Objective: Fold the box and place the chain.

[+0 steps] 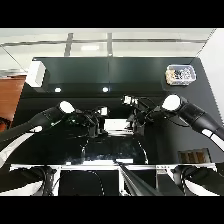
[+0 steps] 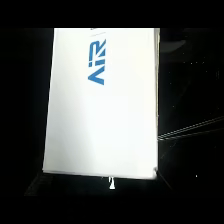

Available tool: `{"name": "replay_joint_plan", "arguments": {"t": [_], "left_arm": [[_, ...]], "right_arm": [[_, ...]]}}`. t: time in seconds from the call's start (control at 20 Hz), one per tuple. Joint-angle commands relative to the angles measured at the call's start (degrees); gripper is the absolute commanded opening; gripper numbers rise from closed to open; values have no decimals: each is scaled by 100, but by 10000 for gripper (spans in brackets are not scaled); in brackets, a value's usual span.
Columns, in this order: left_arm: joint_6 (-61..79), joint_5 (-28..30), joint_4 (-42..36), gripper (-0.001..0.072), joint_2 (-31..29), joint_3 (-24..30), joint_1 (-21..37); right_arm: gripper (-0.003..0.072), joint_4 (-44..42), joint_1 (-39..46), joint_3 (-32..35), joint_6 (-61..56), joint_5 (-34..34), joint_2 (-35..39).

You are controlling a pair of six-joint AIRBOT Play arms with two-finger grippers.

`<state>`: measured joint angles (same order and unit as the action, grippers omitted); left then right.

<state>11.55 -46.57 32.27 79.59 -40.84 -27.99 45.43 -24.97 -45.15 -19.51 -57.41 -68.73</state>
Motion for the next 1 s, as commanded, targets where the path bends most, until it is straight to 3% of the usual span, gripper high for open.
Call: {"name": "replay_joint_plan", "arguments": {"t": [0.0,0.3,0.4,0.75,0.95], "left_arm": [[0,0,0,332,4,-7,2],[0,0,2,333,4,-7,2],[0,0,2,332,4,-7,2],[0,0,0,333,4,-7,2],[-2,0,0,333,4,-7,2]], "right_arm": [[335,28,-4,28,-39,-68,-4],[337,28,-4,28,-46,-168,-4],[458,31,-2,28,-83,-144,-4],[457,107,-2,17,-160,-149,7],[456,133,111,-249,-1268,-457,306]]}}
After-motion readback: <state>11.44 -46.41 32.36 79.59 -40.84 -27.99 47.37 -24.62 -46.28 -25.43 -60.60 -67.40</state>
